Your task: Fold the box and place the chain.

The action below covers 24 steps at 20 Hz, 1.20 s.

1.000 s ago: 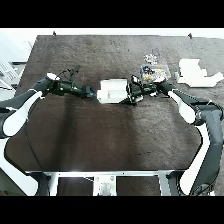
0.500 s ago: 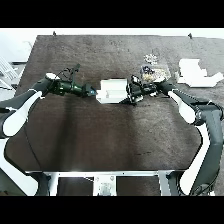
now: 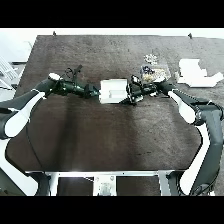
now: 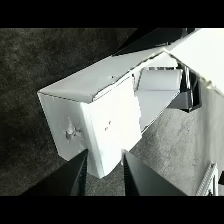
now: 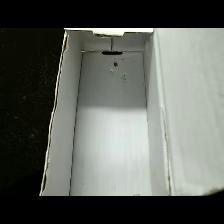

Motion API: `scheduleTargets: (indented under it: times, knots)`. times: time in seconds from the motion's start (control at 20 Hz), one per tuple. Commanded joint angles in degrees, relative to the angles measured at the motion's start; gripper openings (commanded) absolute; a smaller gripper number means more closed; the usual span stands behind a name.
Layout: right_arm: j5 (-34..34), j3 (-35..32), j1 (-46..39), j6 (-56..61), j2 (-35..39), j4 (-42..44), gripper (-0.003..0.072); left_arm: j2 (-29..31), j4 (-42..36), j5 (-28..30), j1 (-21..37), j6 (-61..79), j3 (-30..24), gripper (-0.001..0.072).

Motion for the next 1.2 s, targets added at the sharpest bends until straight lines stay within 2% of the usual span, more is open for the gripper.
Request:
scheduleTargets:
  times: [0.0, 0.2, 0.3, 0.6, 1.15]
  knots:
    - [0.0, -0.02, 0.0, 0.02, 0.0, 0.0, 0.0576, 0.04, 2.16, 0.74, -0.98, -4.44, 0.98, 0.027]
    - [0.0, -0.02, 0.0, 0.02, 0.0, 0.0, 0.0575, 0.04, 16.41, -0.35, -3.63, -16.48, 7.28, 0.027]
    - [0.02, -0.02, 0.0, 0.02, 0.0, -0.02, 0.0575, 0.04, 20.13, -1.11, -4.63, -20.57, 9.53, 0.027]
    - [0.0, -0.02, 0.0, 0.02, 0.0, 0.0, 0.0576, 0.02, 25.09, -0.28, -7.28, -26.84, 12.41, 0.027]
    - [0.0, -0.02, 0.0, 0.02, 0.0, 0.0, 0.0576, -0.02, 32.68, 1.27, -11.17, -36.68, 13.73, 0.027]
